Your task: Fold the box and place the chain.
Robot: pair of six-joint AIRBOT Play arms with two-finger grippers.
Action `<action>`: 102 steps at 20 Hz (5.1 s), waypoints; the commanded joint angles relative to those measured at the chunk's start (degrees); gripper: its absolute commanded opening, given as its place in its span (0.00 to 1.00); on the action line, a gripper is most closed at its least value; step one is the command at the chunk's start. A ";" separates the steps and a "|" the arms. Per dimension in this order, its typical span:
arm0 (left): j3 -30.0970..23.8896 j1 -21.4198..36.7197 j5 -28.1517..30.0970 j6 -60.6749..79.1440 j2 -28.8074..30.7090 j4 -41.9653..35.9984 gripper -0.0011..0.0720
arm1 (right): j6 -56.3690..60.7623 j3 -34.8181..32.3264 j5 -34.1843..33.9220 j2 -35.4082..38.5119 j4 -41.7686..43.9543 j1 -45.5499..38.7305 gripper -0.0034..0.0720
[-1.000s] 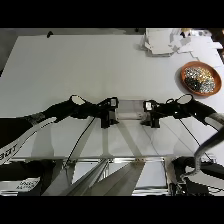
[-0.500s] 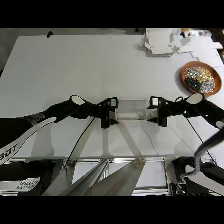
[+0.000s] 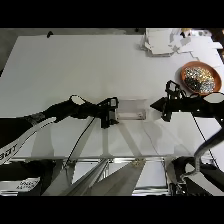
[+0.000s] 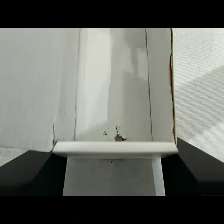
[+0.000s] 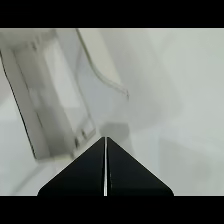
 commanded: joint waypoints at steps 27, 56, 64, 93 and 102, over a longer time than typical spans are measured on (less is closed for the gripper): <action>0.00 0.00 0.02 0.00 0.02 0.00 0.20 | 12.04 0.07 -11.98 10.45 -22.67 15.61 0.06; 0.00 0.00 0.02 0.00 0.02 0.00 0.20 | -17.51 -1.79 -13.31 -8.31 -2.47 15.61 0.45; 0.00 0.00 0.02 0.00 0.02 0.02 0.20 | -15.65 -4.26 -14.45 -7.96 -5.49 15.61 0.62; 0.00 0.00 0.00 0.00 0.02 0.00 0.20 | 73.99 -4.26 -10.32 -5.38 -19.67 2.45 0.07; 0.00 0.00 0.02 0.00 0.02 0.00 0.20 | 69.85 -4.22 -5.70 -2.05 -12.61 2.45 0.13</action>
